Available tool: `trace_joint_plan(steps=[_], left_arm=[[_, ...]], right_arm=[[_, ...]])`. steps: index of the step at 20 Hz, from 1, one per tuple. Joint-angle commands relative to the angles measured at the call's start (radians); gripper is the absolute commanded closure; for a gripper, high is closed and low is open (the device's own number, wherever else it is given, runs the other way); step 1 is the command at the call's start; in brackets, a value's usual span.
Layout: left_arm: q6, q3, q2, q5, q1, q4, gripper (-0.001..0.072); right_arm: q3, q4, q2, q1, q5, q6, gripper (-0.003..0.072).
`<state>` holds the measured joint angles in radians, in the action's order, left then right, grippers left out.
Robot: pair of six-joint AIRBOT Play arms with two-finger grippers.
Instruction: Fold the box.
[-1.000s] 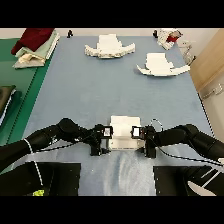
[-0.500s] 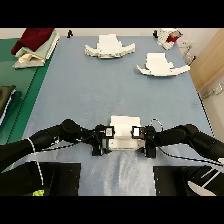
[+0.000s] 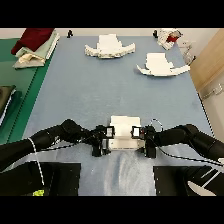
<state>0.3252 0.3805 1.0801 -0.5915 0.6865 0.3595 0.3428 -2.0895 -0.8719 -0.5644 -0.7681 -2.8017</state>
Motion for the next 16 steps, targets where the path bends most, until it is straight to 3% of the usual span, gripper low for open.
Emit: trace_joint_plan(steps=[1, 16], left_arm=[[-0.061, 0.000, 0.000, 0.014, 0.000, 0.047, 0.0017], [-0.064, 0.006, 0.003, 0.017, 0.020, -0.002, 0.0017]], right_arm=[[0.001, -0.001, 0.000, 0.000, 0.000, 0.001, 0.0179], [0.001, 0.000, 0.000, 0.000, 0.000, 0.001, 0.0179]])
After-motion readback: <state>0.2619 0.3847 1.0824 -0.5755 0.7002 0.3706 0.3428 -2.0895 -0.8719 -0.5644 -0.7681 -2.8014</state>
